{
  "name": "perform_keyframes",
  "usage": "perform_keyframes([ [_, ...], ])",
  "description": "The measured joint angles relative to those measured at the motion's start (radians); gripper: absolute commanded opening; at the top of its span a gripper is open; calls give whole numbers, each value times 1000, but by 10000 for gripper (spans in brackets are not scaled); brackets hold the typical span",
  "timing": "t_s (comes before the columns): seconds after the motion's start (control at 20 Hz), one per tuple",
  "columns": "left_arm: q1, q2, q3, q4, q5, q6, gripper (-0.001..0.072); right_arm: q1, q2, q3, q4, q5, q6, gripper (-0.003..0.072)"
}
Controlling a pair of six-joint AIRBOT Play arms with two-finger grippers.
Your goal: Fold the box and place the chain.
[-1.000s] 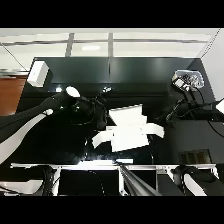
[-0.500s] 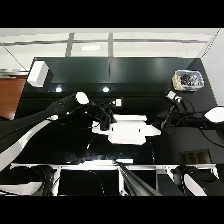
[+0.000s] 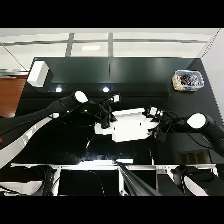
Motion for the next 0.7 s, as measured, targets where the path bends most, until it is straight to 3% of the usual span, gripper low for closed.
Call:
perform_keyframes([
  [0.4, 3, -1, 0, -1, -4, 13, 29, 20, -6, -3, -103, -2, -50, 702],
  [0.7, 3, -1, 0, 12, -21, 28, 28, 35, -6, -4, -53, 31, -74, 703],
])
